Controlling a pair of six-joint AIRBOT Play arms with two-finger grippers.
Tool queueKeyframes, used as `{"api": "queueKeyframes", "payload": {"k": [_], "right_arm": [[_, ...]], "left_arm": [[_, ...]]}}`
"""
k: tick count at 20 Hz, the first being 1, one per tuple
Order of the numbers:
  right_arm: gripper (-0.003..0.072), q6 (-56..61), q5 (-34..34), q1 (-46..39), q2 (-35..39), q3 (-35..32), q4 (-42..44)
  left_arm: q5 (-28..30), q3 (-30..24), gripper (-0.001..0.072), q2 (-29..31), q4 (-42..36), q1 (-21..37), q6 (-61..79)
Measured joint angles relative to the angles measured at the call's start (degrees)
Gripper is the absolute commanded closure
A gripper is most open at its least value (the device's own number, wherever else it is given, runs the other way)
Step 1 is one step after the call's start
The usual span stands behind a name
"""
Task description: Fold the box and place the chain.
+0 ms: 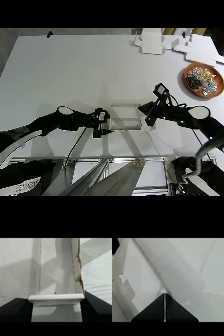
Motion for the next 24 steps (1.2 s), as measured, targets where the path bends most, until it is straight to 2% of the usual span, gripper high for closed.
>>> {"api": "queueKeyframes", "payload": {"k": [4, 6, 7, 10, 16, 24], "right_arm": [[0.066, -3.0, 6.4, 0.3, 5.1, 0.9, -14.6], [0.0538, -6.4, 8.1, 0.5, 5.6, 1.1, -20.0], [0.0517, -8.0, 8.5, 0.6, 5.4, 1.1, -21.7], [0.0518, -12.8, 9.2, 0.7, 2.4, 1.1, -24.6], [0.0518, -20.1, 9.5, 0.7, -5.0, 1.2, -21.5], [0.0525, -24.7, 10.2, 1.6, -10.4, 1.2, -14.2]], "left_arm": [[0.0, 0.0, 0.0612, 0.0, 0.0, 0.0, 0.0], [0.0, 0.0, 0.0612, 0.0, 0.0, 0.0, 0.0], [0.0, 0.0, 0.0612, 0.0, 0.0, 0.0, 0.0], [0.0, 0.0, 0.0612, 0.0, 0.0, 0.0, 0.0], [0.0, 0.0, 0.0612, 0.0, 0.0, 0.0, 0.0], [0.0, 0.0, 0.0612, 0.0, 0.0, 0.0, 0.0]]}}
